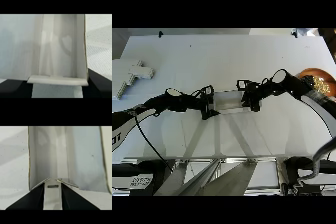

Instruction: Fold the box and place the chain.

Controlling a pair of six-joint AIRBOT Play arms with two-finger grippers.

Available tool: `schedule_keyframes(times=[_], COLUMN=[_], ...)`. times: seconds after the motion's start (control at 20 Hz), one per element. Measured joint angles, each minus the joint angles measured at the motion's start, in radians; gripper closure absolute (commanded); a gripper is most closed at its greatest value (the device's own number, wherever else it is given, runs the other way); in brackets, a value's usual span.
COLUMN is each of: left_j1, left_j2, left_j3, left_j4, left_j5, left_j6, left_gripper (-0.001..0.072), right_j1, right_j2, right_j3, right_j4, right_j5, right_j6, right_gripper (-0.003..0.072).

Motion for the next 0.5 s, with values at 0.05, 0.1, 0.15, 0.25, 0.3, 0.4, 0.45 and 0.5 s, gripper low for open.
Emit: schedule_keyframes(times=[0.05, 0.1, 0.15, 0.25, 0.3, 0.4, 0.45, 0.5], left_j1=[0.0, 0.0, 0.0, 0.0, 0.0, 0.0, 0.0, 0.0], left_j2=[0.0, 0.0, 0.0, 0.0, 0.0, 0.0, 0.0, 0.0], left_j3=[0.0, 0.0, 0.0, 0.0, 0.0, 0.0, 0.0, 0.0], left_j4=[0.0, 0.0, 0.001, 0.001, 0.001, 0.001, 0.001, 0.001], left_j5=[0.0, 0.0, 0.0, 0.0, 0.0, 0.0, 0.0, 0.0], left_j6=[0.0, 0.0, 0.0, 0.0, 0.0, 0.0, 0.0, 0.0], left_gripper=[0.0336, 0.0336, 0.0336, 0.0336, 0.0336, 0.0336, 0.0336, 0.0336], right_j1=[0.0, 0.0, 0.0, 0.0, 0.0, 0.0, 0.0, 0.0], right_j2=[0.0, 0.0, 0.0, 0.0, 0.0, 0.0, 0.0, 0.0], right_j3=[0.0, 0.0, 0.0, 0.0, 0.0, 0.0, 0.0, 0.0], right_j4=[0.005, 0.01, 0.013, 0.016, 0.016, 0.017, 0.017, 0.018], right_j5=[0.0, 0.0, 0.0, 0.0, 0.0, 0.001, 0.002, 0.004], right_j6=[0.0, 0.0, 0.0, 0.0, 0.0, 0.0, 0.0, 0.0], right_gripper=[0.0371, 0.0288, 0.0275, 0.0272, 0.0276, 0.0344, 0.0497, 0.0667])
